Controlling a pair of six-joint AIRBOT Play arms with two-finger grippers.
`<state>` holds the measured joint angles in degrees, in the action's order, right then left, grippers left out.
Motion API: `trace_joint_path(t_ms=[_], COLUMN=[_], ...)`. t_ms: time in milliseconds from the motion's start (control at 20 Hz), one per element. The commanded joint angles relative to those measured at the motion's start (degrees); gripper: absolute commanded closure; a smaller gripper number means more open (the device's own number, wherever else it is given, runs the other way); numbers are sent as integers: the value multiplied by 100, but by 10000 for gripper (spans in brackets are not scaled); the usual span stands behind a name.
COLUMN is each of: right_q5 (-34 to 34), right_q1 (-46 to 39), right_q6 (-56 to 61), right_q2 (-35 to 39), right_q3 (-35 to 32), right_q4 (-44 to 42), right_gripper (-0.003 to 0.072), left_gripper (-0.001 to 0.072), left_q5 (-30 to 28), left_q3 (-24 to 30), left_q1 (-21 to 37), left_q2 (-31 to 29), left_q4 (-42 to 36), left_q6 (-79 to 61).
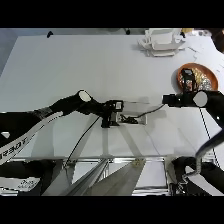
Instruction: Fold the box and place the chain.
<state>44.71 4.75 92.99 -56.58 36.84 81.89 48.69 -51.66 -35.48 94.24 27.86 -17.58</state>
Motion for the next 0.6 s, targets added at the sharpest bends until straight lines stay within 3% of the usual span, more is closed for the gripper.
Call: trace_joint_path(t_ms=[0, 200, 350, 550], right_q5=[629, 1296, 1204, 597], right_q1=[511, 1425, 2188, 3045], right_q6=[-402, -658, -658, -654], right_q2=[887, 1390, 1453, 1453], right_q3=[4, 4, 4, 4], right_q4=[-560, -1255, -1775, -2041], right_gripper=[672, 672, 672, 672], left_gripper=[577, 577, 577, 577], left_q5=[-2, -2, -2, 2], left_q3=[2, 2, 2, 2], left_q1=[4, 2, 4, 4], left_q2=[-4, -4, -4, -4], left_q4=[0, 0, 2, 0], left_q6=[-2, -2, -2, -2])
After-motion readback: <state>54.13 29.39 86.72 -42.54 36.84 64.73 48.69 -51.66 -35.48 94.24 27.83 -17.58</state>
